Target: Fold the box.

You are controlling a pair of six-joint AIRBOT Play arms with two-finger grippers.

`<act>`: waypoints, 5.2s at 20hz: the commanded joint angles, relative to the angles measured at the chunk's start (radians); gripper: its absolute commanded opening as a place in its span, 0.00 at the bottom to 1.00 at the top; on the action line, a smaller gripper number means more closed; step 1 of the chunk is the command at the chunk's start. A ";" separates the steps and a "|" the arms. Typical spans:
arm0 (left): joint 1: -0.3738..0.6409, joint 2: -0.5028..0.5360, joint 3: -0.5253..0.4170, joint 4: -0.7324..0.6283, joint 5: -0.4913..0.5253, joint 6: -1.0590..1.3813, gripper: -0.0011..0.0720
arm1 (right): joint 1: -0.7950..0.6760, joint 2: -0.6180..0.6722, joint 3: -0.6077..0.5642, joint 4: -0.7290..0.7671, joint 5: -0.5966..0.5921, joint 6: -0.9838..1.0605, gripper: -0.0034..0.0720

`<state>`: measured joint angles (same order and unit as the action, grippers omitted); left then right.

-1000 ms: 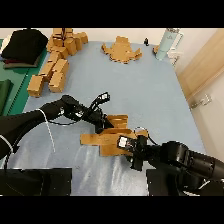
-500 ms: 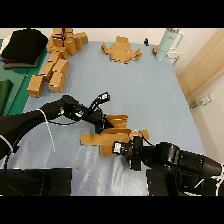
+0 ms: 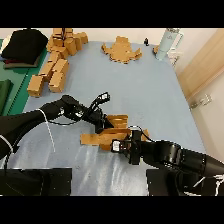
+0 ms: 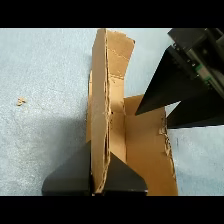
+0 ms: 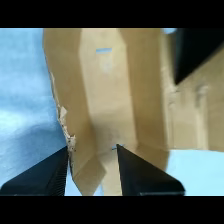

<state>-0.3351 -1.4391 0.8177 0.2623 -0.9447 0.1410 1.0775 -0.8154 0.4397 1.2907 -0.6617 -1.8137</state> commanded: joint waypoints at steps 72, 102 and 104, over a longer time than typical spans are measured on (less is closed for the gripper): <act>0.000 0.000 0.001 0.000 0.000 0.000 0.03 | -0.577 -0.284 0.108 0.889 -0.087 -1.187 0.98; 0.000 0.000 0.001 0.000 0.000 0.000 0.03 | -0.578 -0.307 0.109 0.879 -0.089 -1.187 0.74; 0.000 0.000 0.001 0.000 0.000 0.000 0.03 | -0.578 -0.307 0.109 0.879 -0.089 -1.187 0.74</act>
<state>-0.3355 -1.4395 0.8177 0.2619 -0.9447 0.1413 0.4999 -1.1225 0.5488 2.1689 -0.7494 -3.0013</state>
